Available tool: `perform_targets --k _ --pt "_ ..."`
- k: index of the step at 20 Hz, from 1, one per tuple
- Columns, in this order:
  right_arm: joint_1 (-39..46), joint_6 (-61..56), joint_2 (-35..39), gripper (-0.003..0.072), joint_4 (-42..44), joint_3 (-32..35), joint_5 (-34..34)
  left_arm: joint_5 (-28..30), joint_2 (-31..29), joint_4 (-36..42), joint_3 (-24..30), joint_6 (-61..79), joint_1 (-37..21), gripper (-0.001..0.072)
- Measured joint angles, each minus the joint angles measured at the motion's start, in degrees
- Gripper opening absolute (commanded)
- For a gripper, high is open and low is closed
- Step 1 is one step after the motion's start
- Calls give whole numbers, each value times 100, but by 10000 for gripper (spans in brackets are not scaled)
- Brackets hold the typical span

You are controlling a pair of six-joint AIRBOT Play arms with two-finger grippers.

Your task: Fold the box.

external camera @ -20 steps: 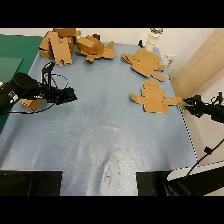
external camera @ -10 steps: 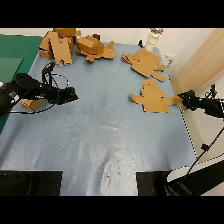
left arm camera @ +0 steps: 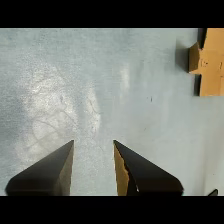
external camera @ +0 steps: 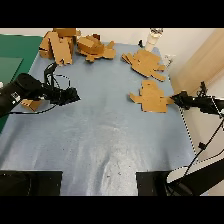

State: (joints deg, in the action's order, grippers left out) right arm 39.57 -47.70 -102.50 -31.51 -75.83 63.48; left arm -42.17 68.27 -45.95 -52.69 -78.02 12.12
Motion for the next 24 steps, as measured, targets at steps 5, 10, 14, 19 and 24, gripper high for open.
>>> perform_targets --k 5,10,14,19,24 --pt "-249 175 0 2 -96 0 -94 -2 0 11 0 0 11 383" --pt "-538 490 44 1 -39 22 328 -39 37 20 0 -4 -68 383" --pt "-1023 1025 518 1 326 498 629 -470 313 170 0 22 -452 383" --pt "-2052 1851 1779 2 881 1989 142 -1163 789 1019 0 1058 -739 383" --pt "-3591 2072 3209 2 1051 3587 -1117 -1969 1357 1871 -2 2203 -804 384"
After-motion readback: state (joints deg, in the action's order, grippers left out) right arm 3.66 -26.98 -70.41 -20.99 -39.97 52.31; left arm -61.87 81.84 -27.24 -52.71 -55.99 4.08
